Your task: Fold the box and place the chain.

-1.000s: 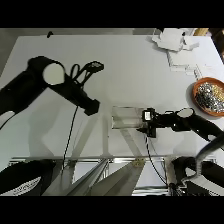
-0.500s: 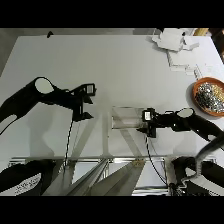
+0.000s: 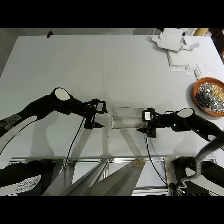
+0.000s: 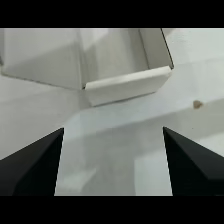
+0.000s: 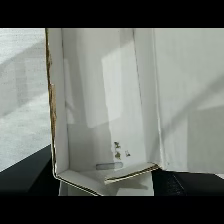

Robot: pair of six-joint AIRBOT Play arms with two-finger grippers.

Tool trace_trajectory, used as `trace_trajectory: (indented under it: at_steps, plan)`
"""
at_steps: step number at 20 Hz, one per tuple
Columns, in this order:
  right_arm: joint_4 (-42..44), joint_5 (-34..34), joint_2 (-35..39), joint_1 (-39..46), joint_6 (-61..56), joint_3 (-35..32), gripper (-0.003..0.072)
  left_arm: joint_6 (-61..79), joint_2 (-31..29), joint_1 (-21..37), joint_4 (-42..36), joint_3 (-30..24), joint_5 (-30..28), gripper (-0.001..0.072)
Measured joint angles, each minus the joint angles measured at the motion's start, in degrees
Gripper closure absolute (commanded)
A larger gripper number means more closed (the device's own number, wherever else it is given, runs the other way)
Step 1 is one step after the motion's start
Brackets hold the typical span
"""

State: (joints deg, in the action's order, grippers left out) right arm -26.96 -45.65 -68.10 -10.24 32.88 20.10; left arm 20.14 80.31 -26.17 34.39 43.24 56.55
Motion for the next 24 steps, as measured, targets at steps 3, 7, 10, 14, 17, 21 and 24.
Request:
trace_trajectory:
  at_steps: [3,7,10,14,17,21,24]
  plan:
    - [0.00,0.00,0.00,0.00,0.00,0.00,0.0250,-1.75,1.62,-1.40,-1.01,-0.15,-0.98,0.0011]
    - [0.00,0.00,0.00,0.00,0.00,0.00,0.0250,-3.19,3.13,-3.13,-2.29,-0.26,-2.99,0.0008]
    - [0.00,0.00,0.00,0.00,0.00,0.00,0.0250,-3.63,4.50,-3.93,-3.34,-0.35,-3.82,0.0006]
    - [0.00,0.00,0.00,0.00,0.00,0.00,0.0250,-3.67,5.62,-5.33,-5.73,-0.37,-4.98,0.0005]
    - [0.00,0.00,0.00,0.00,0.00,0.00,0.0250,-3.67,6.34,-6.03,-7.41,-0.39,-6.36,0.0005]
    - [0.00,0.00,0.00,0.00,0.00,0.00,0.0250,-3.65,6.95,-6.82,-8.63,-0.48,-7.23,0.0007]
    - [0.00,0.00,0.00,0.00,-0.02,0.00,0.0250,-3.63,7.56,-7.58,-9.97,-0.48,-7.85,0.0015]
